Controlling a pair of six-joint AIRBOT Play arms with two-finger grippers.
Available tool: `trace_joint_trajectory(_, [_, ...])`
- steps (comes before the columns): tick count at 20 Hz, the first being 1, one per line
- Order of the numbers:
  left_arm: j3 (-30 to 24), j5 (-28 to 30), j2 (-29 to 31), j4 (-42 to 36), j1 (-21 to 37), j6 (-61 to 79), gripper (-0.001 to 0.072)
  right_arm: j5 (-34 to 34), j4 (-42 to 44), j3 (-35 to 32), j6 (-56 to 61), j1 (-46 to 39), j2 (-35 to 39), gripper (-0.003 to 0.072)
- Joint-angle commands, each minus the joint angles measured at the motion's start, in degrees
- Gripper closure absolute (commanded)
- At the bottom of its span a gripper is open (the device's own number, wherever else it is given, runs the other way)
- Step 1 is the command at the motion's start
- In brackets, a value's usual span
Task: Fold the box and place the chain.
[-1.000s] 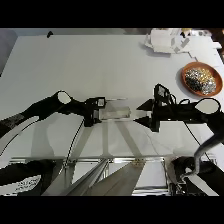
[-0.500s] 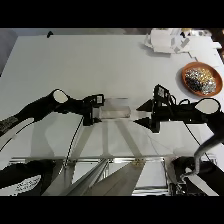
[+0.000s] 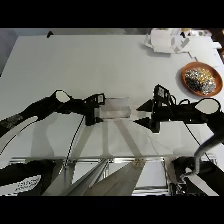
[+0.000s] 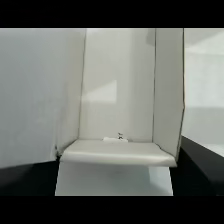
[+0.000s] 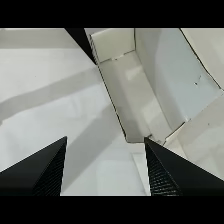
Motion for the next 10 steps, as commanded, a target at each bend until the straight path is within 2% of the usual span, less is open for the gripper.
trace_joint_trajectory(1, [0.0,1.33,-0.72,-3.48,0.02,2.58,0.0017,0.02,0.02,0.07,0.0,0.02,0.02,0.0189])
trace_joint_trajectory(3, [-0.07,1.27,-0.76,-3.34,0.02,2.56,0.002,0.04,0.02,0.07,0.0,0.02,0.02,0.0189])
trace_joint_trajectory(4, [-0.07,1.14,-0.76,-3.34,0.02,2.56,0.0049,0.04,0.02,0.07,0.0,0.02,0.02,0.0189])
trace_joint_trajectory(5, [-0.04,0.85,-0.76,-3.08,0.02,2.56,0.0154,0.04,0.02,0.07,0.0,0.02,0.02,0.0189])
trace_joint_trajectory(6, [-0.07,0.85,-0.76,-2.91,0.02,2.56,0.0217,0.04,0.02,0.07,0.0,0.02,0.02,0.0189])
trace_joint_trajectory(10, [-0.04,0.9,-0.74,-2.93,0.02,2.27,0.0259,0.17,0.55,0.07,0.0,0.04,0.02,0.0189])
